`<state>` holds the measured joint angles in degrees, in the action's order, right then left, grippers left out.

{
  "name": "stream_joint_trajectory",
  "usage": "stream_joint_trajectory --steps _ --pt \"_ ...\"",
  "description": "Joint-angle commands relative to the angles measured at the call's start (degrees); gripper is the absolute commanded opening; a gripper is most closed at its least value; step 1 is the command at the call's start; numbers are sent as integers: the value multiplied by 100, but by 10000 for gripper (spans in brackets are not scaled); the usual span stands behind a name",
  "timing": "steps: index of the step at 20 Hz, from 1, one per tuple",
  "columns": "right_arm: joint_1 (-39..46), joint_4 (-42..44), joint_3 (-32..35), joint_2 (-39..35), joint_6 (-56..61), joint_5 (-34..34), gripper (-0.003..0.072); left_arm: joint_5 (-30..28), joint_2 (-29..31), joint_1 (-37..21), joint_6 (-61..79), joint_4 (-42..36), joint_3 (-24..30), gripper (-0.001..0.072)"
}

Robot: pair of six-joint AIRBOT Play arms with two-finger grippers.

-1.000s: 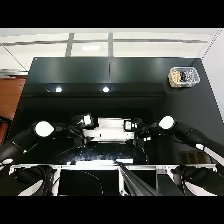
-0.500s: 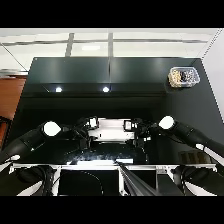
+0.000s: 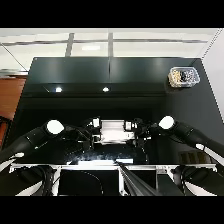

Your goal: Fold the box and place the chain.

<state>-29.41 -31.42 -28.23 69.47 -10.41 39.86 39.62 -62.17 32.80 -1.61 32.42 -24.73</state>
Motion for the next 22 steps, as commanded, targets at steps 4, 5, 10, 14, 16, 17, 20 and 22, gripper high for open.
stream_joint_trajectory --steps 4,5,10,14,16,17,20,22 --pt "0 7 2 4 11 -2 527 -319 -332 258 164 -330 -22 267" --pt "0 7 2 4 11 -2 526 -323 -332 258 164 -330 -28 267" --pt "0 7 2 4 11 -2 526 -352 -332 258 162 -330 -50 446" --pt "0 7 2 4 11 -2 526 -337 -297 229 92 -173 -133 213" --pt "0 7 2 4 11 -2 526 -223 -103 61 -470 380 -240 32" --pt "0 7 2 4 11 -2 527 -70 57 -111 -938 767 -273 32" --pt "0 7 2 4 11 -4 526 629 660 -894 -2223 1775 -275 31" --pt "0 9 2 4 13 -4 526 1051 1040 -1700 -3497 2249 -275 31"
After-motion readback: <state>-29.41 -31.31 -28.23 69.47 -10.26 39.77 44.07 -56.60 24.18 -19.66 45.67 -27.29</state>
